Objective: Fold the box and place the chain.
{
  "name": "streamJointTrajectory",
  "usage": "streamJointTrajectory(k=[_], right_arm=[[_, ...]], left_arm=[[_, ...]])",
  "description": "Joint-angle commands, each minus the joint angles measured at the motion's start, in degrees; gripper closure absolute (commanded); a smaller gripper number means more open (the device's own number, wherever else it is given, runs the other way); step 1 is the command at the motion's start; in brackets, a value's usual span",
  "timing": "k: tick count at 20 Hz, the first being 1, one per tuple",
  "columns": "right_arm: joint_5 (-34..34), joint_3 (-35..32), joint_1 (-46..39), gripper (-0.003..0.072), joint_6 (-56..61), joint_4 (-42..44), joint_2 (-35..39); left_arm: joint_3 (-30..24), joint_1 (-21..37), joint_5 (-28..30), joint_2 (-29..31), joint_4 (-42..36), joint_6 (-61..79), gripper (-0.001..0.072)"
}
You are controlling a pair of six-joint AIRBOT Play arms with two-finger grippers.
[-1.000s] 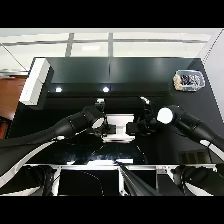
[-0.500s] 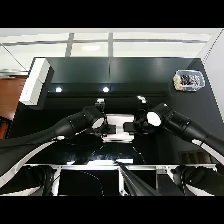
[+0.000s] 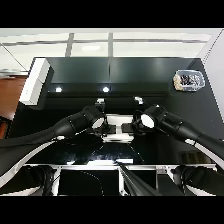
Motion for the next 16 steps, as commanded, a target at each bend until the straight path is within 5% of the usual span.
streamJointTrajectory(k=[1, 16], right_arm=[[0.6, 1.3, 1.2, 0.0450, 2.6, -1.8, -1.5], [6.9, 4.6, 1.2, 0.0451, 6.3, -1.6, -6.9]], left_arm=[[0.0, 0.0, 0.0, 0.0, 0.0, 0.0, 0.0681], [0.0, 0.0, 0.0, 0.0, 0.0, 0.0, 0.0680]])
